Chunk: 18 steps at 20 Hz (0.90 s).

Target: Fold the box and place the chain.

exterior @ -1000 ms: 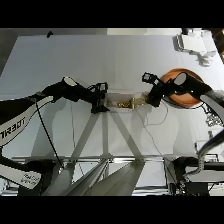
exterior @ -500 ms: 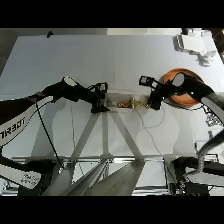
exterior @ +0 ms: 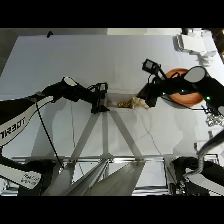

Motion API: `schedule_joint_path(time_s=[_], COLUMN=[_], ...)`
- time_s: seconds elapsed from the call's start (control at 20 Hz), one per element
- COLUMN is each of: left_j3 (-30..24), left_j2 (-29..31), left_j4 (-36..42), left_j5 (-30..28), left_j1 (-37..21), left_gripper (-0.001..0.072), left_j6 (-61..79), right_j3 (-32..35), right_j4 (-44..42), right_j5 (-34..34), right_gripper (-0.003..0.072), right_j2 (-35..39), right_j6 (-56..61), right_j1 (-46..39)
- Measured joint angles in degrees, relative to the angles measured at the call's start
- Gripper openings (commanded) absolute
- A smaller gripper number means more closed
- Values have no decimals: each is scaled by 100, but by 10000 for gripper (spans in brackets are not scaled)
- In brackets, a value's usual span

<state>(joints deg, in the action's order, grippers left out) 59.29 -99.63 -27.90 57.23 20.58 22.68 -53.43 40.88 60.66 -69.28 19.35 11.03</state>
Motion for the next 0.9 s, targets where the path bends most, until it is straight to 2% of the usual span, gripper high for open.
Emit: schedule_joint_path(time_s=[0.15,0.3,0.7,0.9], left_j3=[0,0,0,0], left_j2=[0,0,2,0], left_j4=[0,0,0,0], left_j5=[2,2,2,2], left_j1=[0,0,0,0], left_gripper=[424,424,424,424], left_j6=[0,0,0,0], right_j3=[0,2,2,2], right_j4=[-1329,-2284,-3254,-4291], right_j5=[140,-55,-422,-551], right_gripper=[7,8,6,6], right_j2=[85,114,118,118], right_j6=[-387,-758,-1115,-1486], right_j1=[70,170,306,313])
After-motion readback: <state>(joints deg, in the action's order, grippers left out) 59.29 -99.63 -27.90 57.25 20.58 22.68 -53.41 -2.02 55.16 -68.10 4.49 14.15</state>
